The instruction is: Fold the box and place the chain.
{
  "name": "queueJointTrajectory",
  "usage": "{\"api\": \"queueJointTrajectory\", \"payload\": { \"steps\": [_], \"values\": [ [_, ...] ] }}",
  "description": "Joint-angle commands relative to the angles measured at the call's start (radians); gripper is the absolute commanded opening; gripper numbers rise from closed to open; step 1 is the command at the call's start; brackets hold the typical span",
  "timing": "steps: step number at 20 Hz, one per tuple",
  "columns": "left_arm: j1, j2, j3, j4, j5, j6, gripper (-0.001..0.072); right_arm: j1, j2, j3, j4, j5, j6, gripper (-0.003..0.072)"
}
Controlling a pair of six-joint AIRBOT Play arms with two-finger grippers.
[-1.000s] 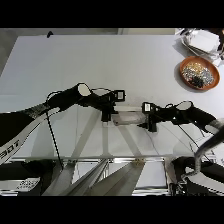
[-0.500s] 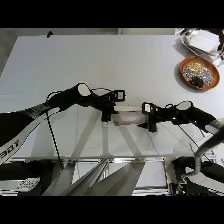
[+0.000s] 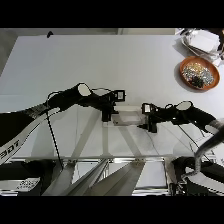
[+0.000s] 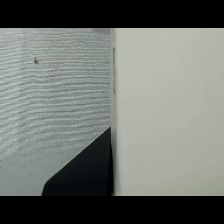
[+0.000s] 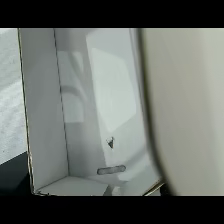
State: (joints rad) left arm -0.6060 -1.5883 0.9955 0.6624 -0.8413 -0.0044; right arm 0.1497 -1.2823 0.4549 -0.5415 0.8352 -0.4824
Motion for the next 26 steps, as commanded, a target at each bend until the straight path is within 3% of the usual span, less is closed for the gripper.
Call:
{"api": "queueJointTrajectory", "payload": {
  "steps": [1, 4, 6, 7, 9, 11, 26],
  "values": [
    [0.0, 0.0, 0.001, 0.001, 0.0, 0.0, 0.0012, 0.001, 0.001, 0.0, 0.039, 0.02, 0.002, 0.0651],
    [0.0, 0.0, 0.001, 0.001, -0.001, 0.0, 0.0012, 0.001, 0.001, 0.0, 0.046, 0.022, 0.002, 0.0634],
    [0.0, 0.0, 0.001, 0.001, -0.001, 0.0, 0.0012, 0.001, 0.0, 0.0, 0.042, 0.022, 0.002, 0.044],
    [0.0, 0.0, 0.001, 0.001, 0.0, 0.0, 0.0012, 0.001, 0.0, 0.0, 0.04, 0.021, 0.002, 0.0379],
    [0.0, 0.0, 0.001, 0.001, -0.001, 0.0, 0.0012, 0.001, 0.0, 0.0, 0.021, 0.016, 0.002, 0.0377],
    [0.0, 0.0, 0.001, 0.001, -0.001, 0.0, 0.0012, 0.001, 0.0, 0.0, -0.003, 0.013, 0.002, 0.0316],
    [0.0, 0.0, 0.001, 0.001, -0.001, 0.0, 0.0012, 0.0, 0.0, 0.0, -0.004, 0.016, 0.003, 0.0321]
  ]
}}
